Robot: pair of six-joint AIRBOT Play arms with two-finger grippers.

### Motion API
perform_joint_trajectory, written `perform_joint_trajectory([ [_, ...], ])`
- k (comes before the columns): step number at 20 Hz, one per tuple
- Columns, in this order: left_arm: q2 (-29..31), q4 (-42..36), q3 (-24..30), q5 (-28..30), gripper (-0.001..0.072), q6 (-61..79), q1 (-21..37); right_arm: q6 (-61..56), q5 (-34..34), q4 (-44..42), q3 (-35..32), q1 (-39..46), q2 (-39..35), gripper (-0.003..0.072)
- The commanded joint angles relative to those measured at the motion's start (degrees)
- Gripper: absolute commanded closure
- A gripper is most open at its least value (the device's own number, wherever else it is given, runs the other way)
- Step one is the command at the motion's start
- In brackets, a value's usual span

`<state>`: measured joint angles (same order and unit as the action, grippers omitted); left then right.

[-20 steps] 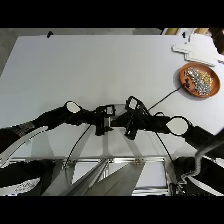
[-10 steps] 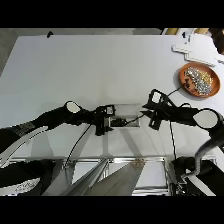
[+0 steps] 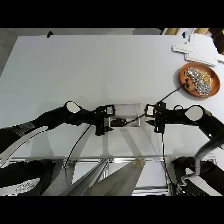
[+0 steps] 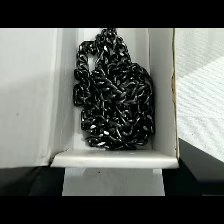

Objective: Fold the box and place the chain.

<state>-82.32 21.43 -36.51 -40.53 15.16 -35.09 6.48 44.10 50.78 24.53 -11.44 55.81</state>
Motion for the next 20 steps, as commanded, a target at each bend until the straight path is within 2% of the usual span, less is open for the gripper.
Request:
perform_joint_trajectory([
  [1,0.0,0.0,0.0,0.0,0.0457,0.0,0.0,10.3,-3.6,-6.6,-0.2,-1.9,5.8,0.0362],
  [5,0.0,0.0,0.0,0.0,0.0457,0.0,0.0,12.0,-7.7,-9.7,-0.2,-2.4,7.8,0.0366],
  [6,0.0,0.0,0.0,0.0,0.0457,0.0,0.0,12.0,-7.7,-9.7,-0.2,-2.4,7.8,0.0395],
  [7,0.0,0.0,0.0,0.0,0.0457,0.0,0.0,12.0,-7.4,-9.7,-0.2,-2.4,7.8,0.0452],
  [9,0.0,0.0,0.0,0.0,0.0457,0.0,0.0,12.0,-4.7,-9.6,-0.2,-2.4,7.8,0.0628],
  [10,0.0,0.0,0.0,0.0,0.0457,0.0,0.0,11.4,-2.7,-9.1,-0.2,-2.4,7.6,0.0666],
  [13,0.0,0.0,0.0,0.0,0.0457,0.0,0.0,-2.5,1.3,-4.0,-0.2,-2.7,3.0,0.0666],
  [16,0.0,0.0,0.0,0.0,0.0457,0.0,0.0,-20.7,1.6,2.6,-0.2,-5.7,-7.6,0.0666],
  [18,0.0,0.0,0.0,0.0,0.0457,0.0,0.0,-27.8,1.6,1.6,-0.2,-9.0,-13.8,0.0666],
  [20,0.0,0.0,0.0,0.0,0.0457,0.0,0.0,-28.6,-0.3,-2.9,-0.2,-13.1,-16.8,0.0666],
])
